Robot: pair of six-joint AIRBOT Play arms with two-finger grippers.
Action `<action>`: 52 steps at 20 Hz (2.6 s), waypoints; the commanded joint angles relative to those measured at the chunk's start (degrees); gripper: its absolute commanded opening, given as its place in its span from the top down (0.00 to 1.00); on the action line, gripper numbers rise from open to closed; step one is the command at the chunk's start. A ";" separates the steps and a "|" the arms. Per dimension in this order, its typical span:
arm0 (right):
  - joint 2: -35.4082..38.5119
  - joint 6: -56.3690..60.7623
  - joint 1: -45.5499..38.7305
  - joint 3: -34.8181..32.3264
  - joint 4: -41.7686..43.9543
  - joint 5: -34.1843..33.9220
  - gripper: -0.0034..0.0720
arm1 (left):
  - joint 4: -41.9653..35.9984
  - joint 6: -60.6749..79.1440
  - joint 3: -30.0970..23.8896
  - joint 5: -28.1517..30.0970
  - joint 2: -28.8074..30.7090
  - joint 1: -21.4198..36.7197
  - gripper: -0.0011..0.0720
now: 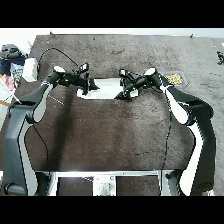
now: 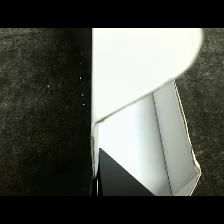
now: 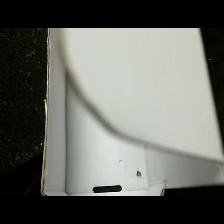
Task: Fold the box and place the chain.
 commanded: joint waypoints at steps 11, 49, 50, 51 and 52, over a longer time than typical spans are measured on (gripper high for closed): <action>-0.04 0.00 -0.02 0.02 0.04 0.00 0.28 | -0.44 -0.24 -0.02 -0.46 0.00 0.02 0.76; -0.04 0.00 -0.04 0.02 0.04 0.00 0.28 | -1.57 -16.65 4.44 4.42 4.98 0.00 0.97; -0.04 0.00 -0.04 0.02 0.04 0.00 0.28 | -1.18 -16.76 3.26 5.62 4.92 0.00 0.97; -0.04 0.00 -0.04 0.02 0.07 0.00 0.28 | -0.74 -16.74 1.44 7.54 4.92 0.00 0.97; -0.04 0.00 -0.04 0.02 0.04 0.00 0.28 | -0.59 -16.72 -0.39 9.57 4.92 0.00 0.97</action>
